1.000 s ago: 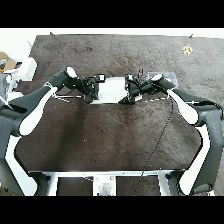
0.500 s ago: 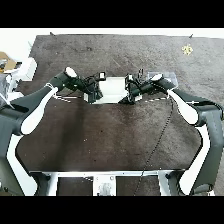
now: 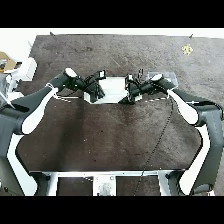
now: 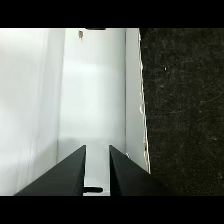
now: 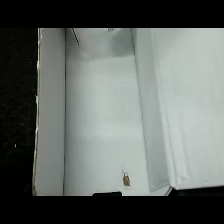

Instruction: Fold the box and place the chain.

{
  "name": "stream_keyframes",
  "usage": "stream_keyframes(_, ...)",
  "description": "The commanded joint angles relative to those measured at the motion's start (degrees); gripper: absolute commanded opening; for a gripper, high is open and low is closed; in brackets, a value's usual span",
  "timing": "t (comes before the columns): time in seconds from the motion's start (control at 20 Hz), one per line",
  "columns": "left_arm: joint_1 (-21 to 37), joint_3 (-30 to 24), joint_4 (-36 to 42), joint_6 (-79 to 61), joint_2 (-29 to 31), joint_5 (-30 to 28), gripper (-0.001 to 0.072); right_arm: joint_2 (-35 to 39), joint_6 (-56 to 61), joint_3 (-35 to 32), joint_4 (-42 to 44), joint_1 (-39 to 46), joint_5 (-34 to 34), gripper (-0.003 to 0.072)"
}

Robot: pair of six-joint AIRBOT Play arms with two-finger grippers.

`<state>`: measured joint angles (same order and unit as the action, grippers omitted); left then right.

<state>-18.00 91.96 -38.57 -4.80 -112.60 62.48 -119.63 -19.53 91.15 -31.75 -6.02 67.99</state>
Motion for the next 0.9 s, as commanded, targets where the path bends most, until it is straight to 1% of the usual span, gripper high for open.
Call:
stream_keyframes(0.0,0.07,-0.02,-0.92,-0.20,-0.02,-0.11,0.0202,-0.02,0.02,-0.02,0.02,0.02,0.00,0.0590)
stream_keyframes(0.1,0.07,-0.02,-1.33,-0.22,-0.02,-0.04,0.0204,-0.02,0.02,-0.02,0.02,0.02,0.00,0.0590)
stream_keyframes(0.15,0.07,-0.02,-1.46,-0.20,-0.02,0.04,0.0390,-0.02,0.02,-0.02,0.02,0.02,0.00,0.0590)
stream_keyframes(0.2,0.07,-0.02,-1.46,0.07,-0.02,-0.39,0.0685,-0.02,0.02,-0.02,0.02,0.02,0.00,0.0590)
stream_keyframes(0.25,0.07,0.00,-1.46,0.24,-0.02,-0.48,0.0712,-0.02,0.02,-0.02,0.02,0.00,0.00,0.0590)
stream_keyframes(0.75,0.15,0.00,-1.75,0.33,0.13,-0.50,0.0710,-0.02,0.02,-0.02,0.02,0.00,0.00,0.0590)
stream_keyframes(0.8,0.24,0.11,-1.75,0.90,0.31,-0.46,0.0668,-0.02,0.02,0.00,0.04,0.00,0.00,0.0590)
stream_keyframes(0.85,0.26,0.33,-2.14,2.32,0.59,-0.50,0.0585,-0.02,0.02,-0.02,0.02,0.02,0.00,0.0590)
